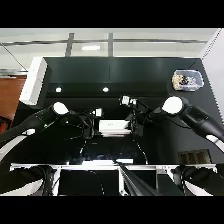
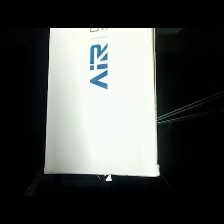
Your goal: Fold the box and place the chain.
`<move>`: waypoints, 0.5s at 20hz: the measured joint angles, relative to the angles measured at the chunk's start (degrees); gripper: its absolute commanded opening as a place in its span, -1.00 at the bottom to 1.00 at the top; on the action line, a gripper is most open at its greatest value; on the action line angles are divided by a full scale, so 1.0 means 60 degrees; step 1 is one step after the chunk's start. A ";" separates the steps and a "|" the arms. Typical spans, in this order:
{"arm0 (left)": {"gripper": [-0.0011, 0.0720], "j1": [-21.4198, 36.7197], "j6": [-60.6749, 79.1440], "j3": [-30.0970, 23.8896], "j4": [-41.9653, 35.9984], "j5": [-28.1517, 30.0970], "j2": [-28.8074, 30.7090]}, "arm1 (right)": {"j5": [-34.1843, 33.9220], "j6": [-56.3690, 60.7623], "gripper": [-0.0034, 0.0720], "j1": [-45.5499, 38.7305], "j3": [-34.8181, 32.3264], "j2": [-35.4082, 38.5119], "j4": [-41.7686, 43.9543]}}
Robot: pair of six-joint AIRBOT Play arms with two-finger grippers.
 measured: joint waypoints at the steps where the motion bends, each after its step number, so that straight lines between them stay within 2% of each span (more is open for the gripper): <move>1: 0.12 -0.0004 0.0000 0.0000 0.0004 -0.0004 0.0000 | 0.0018 0.0627 -0.22 -0.0127 0.0033 0.0255 -0.0044; 2: 0.12 -0.0004 -0.0004 0.0000 0.0004 -0.0004 0.0000 | 0.0036 0.1319 -0.76 -0.0262 0.0036 0.0466 -0.0058; 3: 0.12 -0.0004 -0.0004 0.0000 0.0000 -0.0007 0.0000 | 0.0117 0.2098 -0.86 -0.0401 -0.0011 0.0619 -0.0117; 6: 0.12 -0.0004 -0.0007 0.0000 0.0000 -0.0011 0.0000 | -0.0117 0.4171 -0.88 -0.0659 -0.0565 0.0841 0.0437; 10: 0.12 -0.0004 -0.0011 0.0000 0.0004 -0.0015 0.0000 | -0.0550 0.4951 -0.87 -0.0758 -0.1526 0.0725 0.3763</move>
